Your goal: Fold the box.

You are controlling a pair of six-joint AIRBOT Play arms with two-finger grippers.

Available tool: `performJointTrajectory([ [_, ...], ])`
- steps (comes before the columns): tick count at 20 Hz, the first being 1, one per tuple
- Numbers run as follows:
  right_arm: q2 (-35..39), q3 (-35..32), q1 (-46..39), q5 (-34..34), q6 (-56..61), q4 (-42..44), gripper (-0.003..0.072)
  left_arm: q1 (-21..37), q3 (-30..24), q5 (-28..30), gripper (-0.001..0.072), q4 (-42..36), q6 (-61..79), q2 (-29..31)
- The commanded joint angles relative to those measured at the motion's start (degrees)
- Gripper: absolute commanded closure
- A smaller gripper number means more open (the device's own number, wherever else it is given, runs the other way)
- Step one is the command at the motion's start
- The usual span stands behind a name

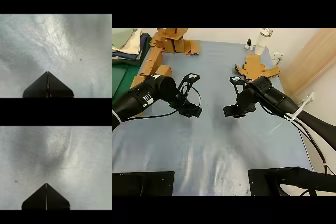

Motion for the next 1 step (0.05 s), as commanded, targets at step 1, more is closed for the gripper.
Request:
performJointTrajectory([
  [1,0.0,0.1,0.1,-0.7,-0.1,0.0,0.0684,-0.6,-0.3,0.4,0.0698,0.0,-0.5,0.2],
])
